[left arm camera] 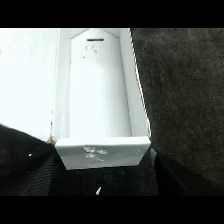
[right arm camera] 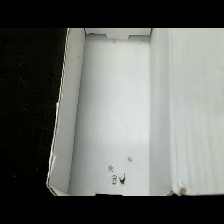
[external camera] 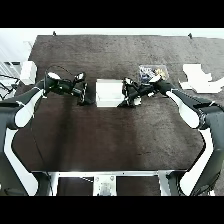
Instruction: Fold the box and place the chain.
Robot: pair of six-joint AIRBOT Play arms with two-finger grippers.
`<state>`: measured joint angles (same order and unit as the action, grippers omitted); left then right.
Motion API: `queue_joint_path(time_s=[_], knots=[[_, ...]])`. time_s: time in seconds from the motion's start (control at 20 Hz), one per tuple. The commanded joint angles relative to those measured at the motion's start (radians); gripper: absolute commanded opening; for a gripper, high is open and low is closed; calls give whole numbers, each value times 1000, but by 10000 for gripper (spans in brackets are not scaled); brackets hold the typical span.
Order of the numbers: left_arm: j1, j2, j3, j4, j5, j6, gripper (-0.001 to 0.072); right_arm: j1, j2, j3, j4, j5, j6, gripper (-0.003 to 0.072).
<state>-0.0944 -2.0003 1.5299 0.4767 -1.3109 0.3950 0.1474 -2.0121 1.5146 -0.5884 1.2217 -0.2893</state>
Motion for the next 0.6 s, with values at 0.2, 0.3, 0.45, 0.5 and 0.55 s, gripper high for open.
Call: queue_joint_path(time_s=[0.2,0.3,0.45,0.5,0.55], knots=[[0,-1,2,-2,18,43,720,1,0,0,1,0,0,579],[-1,-8,2,-2,20,46,720,1,0,0,1,0,0,579],[-2,-32,1,-3,13,51,720,1,0,0,1,0,0,579],[-2,-32,2,-7,18,55,720,1,0,0,1,0,0,579],[-2,-32,2,-19,17,63,720,1,0,0,1,0,0,579]])
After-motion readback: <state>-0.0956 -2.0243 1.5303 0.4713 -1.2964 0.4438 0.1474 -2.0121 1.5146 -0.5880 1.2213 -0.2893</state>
